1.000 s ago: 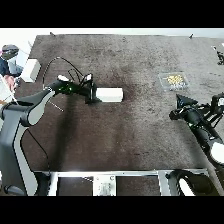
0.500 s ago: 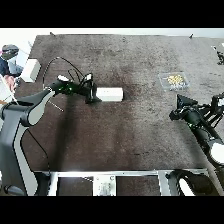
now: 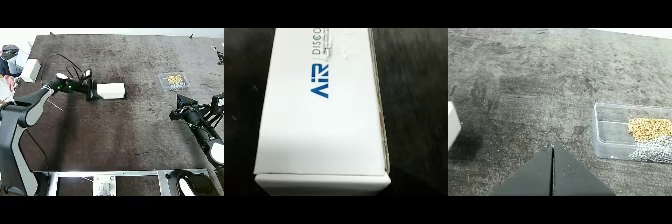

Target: Fold the box and place the chain.

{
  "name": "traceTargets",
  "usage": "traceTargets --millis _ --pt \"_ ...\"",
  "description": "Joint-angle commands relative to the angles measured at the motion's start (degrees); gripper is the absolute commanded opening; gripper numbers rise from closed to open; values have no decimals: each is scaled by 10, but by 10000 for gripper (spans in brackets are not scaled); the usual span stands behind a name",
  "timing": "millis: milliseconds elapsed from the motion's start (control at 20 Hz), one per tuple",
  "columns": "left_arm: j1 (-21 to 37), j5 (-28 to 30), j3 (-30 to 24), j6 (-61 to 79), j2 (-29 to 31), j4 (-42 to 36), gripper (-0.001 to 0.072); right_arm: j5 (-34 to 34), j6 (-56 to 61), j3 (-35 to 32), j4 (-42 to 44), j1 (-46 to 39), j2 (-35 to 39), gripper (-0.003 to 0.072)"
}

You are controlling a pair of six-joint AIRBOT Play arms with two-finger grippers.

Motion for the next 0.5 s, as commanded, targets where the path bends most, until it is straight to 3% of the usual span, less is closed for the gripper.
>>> traceTargets --millis 0,250,450 --pt "0 54 14 -52 61 -26 10 0 0 0 0 0 0 11" --pt "34 259 15 -226 206 -22 9 0 0 0 0 0 0 11" --pt "104 314 8 -390 305 42 6 0 0 0 0 0 0 11"
